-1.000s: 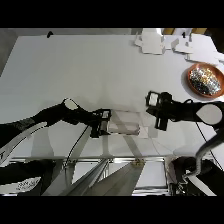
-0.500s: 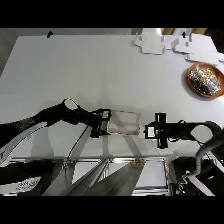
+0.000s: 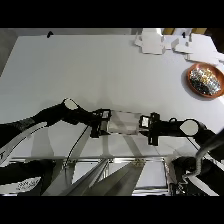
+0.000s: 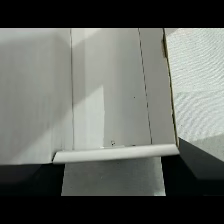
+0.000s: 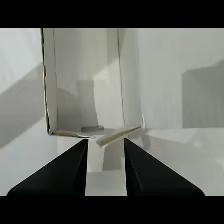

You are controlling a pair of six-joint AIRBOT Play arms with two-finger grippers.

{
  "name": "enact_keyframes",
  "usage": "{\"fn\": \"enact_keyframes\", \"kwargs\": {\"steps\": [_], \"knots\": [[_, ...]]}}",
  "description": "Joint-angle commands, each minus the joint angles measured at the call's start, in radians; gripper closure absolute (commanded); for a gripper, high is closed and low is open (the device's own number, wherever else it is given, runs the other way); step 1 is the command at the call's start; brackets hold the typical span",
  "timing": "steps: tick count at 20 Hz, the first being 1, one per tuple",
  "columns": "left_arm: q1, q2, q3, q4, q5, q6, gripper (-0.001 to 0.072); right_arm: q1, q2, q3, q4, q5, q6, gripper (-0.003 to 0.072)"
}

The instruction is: Fold the box and place the chain.

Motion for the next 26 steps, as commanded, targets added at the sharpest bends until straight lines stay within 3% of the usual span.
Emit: {"fn": "enact_keyframes", "kwargs": {"steps": [1,3,5,10,11,13,15,20,24,25,26], "knots": [[0.001,0.001,0.001,0.000,0.000,0.000,0.0437,0.001,-0.046,-0.002,0.140,-0.010,-0.088,0.0468],[0.001,0.001,0.001,0.000,0.000,0.000,0.0437,0.001,-0.060,-0.002,0.211,-0.011,-0.124,0.0471],[0.001,0.001,0.001,0.000,0.000,0.000,0.0437,0.001,-0.061,-0.002,0.240,-0.010,-0.138,0.0535],[0.001,0.001,0.001,0.000,0.000,0.000,0.0437,0.027,-0.084,-0.002,0.264,-0.017,-0.147,0.0522],[0.001,0.001,0.001,0.000,0.000,0.000,0.0437,0.046,-0.095,-0.002,0.267,-0.021,-0.158,0.0478],[0.001,0.001,0.001,0.000,0.000,0.000,0.0437,0.072,-0.106,-0.002,0.262,-0.052,-0.153,0.0315],[0.001,0.001,0.001,0.000,0.000,0.000,0.0437,0.072,-0.090,-0.001,0.231,-0.078,-0.102,0.0278],[0.001,0.001,0.001,0.000,0.000,0.000,0.0437,0.027,0.102,0.000,-0.137,-0.044,0.249,0.0280],[0.001,0.001,0.001,0.000,0.000,0.000,0.0437,-0.110,0.278,0.000,-0.150,0.076,0.380,0.0300],[0.001,0.001,0.001,0.000,0.000,0.000,0.0437,-0.142,0.307,0.000,-0.150,0.110,0.403,0.0348],[0.001,0.001,0.001,0.000,0.000,0.000,0.0437,-0.177,0.330,0.000,-0.155,0.150,0.431,0.0474]]}}
